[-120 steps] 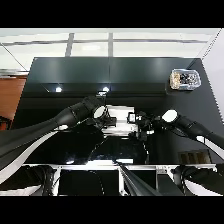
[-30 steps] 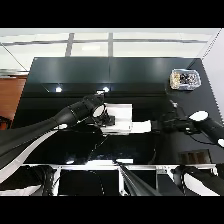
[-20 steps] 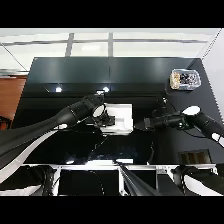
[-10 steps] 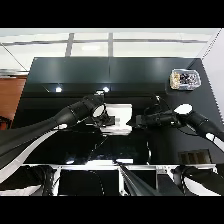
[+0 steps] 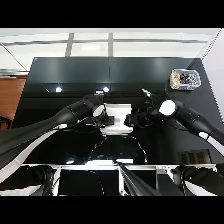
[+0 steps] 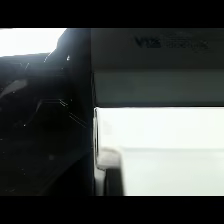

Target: Fold the box and place the chain.

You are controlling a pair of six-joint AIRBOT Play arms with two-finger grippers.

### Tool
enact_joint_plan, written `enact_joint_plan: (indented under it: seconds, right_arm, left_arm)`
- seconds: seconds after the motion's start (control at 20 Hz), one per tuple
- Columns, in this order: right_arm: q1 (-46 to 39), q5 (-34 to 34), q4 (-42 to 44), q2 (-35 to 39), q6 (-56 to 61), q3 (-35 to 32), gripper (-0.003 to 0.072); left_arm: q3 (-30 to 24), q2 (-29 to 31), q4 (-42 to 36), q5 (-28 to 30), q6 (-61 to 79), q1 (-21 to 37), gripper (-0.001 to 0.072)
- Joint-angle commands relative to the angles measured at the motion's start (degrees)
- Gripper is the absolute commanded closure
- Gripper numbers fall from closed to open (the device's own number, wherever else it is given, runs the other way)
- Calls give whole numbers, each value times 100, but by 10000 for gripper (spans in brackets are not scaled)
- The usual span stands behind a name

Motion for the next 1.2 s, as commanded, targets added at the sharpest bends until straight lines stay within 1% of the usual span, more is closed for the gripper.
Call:
enact_joint_plan:
  seconds: [0.0, 0.1, 0.2, 0.45, 0.6, 0.7, 0.85, 0.95, 1.05, 1.15]
  right_arm:
    - [387, 297, -1388, -111, 1169, 348, 321]
    - [564, 461, -1875, -214, 1860, 409, 320]
    - [686, 396, -1998, -254, 2105, 409, 320]
    - [741, -7, -1834, -251, 2105, 407, 320]
    - [741, -52, -1414, -251, 2122, 407, 319]
    - [754, -57, -1353, -273, 2122, 409, 318]
    - [837, 372, -1456, -496, 2124, 608, 318]
    - [990, 581, -1727, -715, 2240, 868, 319]
    - [1099, 772, -2146, -905, 2612, 1058, 319]
    - [1113, 1161, -2420, -1102, 2905, 1209, 319]
  left_arm:
    - [2, 0, 0, -4, 2, 4, 684]
    - [2, 0, 0, -9, 2, 4, 684]
    - [2, 0, -2, -44, 2, 4, 684]
    - [2, 0, 0, -61, 2, 4, 684]
    - [2, 0, 0, -57, 2, 4, 684]
    - [2, 0, 0, -44, 2, 4, 683]
    - [2, 0, 0, -46, 2, 4, 683]
    - [2, 0, 0, -46, 2, 4, 684]
    - [2, 0, 0, -46, 2, 4, 684]
    - [2, 0, 0, -46, 2, 4, 684]
